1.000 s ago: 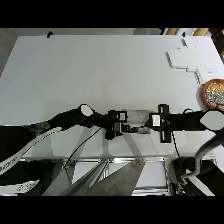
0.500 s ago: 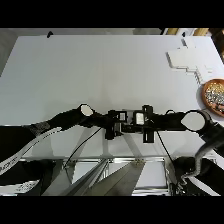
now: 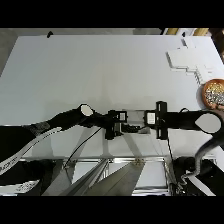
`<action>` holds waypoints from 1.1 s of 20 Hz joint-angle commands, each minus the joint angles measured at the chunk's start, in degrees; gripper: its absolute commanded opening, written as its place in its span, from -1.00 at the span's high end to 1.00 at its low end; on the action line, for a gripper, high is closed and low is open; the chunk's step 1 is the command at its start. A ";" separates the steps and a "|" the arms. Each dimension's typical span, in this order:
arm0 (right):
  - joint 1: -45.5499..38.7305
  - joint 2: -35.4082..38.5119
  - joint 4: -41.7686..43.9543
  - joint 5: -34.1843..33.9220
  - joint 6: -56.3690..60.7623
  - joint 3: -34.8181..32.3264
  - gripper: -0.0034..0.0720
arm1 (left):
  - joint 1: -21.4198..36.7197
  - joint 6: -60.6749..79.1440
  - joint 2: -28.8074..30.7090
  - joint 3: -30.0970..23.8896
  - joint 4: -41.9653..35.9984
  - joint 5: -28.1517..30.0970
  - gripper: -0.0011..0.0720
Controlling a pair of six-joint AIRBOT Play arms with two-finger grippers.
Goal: Fold the box and place the chain.
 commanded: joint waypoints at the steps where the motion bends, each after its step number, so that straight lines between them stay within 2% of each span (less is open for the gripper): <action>1: -8.35 0.11 -6.60 5.53 -4.11 0.07 0.31 | -0.04 0.02 0.04 0.04 0.02 0.02 0.17; 5: -12.37 -5.77 -10.99 5.53 -5.31 -0.57 0.31 | -0.04 0.02 0.04 0.04 0.02 0.02 0.17; 10: -12.55 -15.21 -18.23 1.44 -9.49 -2.01 0.31 | -0.04 0.02 0.04 0.04 0.02 0.02 0.17; 15: -12.55 -20.92 -17.86 -5.95 -11.78 -2.01 0.31 | -0.04 0.02 0.04 0.04 0.02 0.02 0.17; 20: -12.55 -24.76 -17.66 -6.36 -13.25 -2.03 0.34 | -0.04 0.02 0.04 0.04 0.02 0.02 0.17; 22: -12.52 -24.52 -17.66 -5.33 -13.07 -2.03 0.85 | -0.04 0.02 0.04 0.04 0.02 0.02 0.17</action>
